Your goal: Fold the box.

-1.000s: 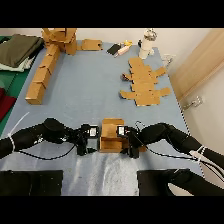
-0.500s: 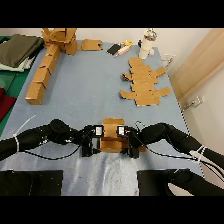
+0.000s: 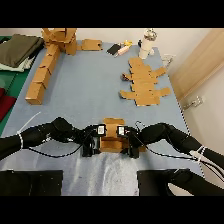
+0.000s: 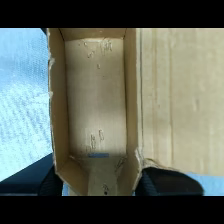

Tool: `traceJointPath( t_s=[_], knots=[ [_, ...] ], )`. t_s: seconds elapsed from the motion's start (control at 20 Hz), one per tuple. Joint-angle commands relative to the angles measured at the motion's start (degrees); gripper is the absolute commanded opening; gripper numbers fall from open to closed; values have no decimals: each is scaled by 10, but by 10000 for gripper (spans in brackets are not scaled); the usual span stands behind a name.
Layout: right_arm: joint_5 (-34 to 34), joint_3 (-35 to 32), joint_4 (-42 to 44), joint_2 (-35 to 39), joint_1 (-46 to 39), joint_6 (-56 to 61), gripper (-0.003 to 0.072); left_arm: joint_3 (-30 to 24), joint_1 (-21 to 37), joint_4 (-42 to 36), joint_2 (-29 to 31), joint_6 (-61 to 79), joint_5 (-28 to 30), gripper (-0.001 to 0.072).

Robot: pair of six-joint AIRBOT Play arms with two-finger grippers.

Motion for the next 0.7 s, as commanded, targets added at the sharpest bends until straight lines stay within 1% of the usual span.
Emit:
traceJointPath(
  t_s=[0.0,0.1,0.3,0.55,0.6,0.65],
  knots=[
    [0,0,0,0,0,0,498,9,-3,23,-7,-17,-15,718],
    [0,0,0,0,0,0,498,9,-3,23,-8,-17,-15,718],
    [0,0,0,0,0,0,498,15,-22,25,-13,-23,-6,718],
    [0,0,0,0,0,0,498,23,-24,25,-20,-38,-5,716],
    [0,0,0,0,0,0,498,23,-24,25,-20,-38,-6,666],
    [0,0,0,0,0,0,498,23,-25,26,-20,-38,-7,585]
  ],
)
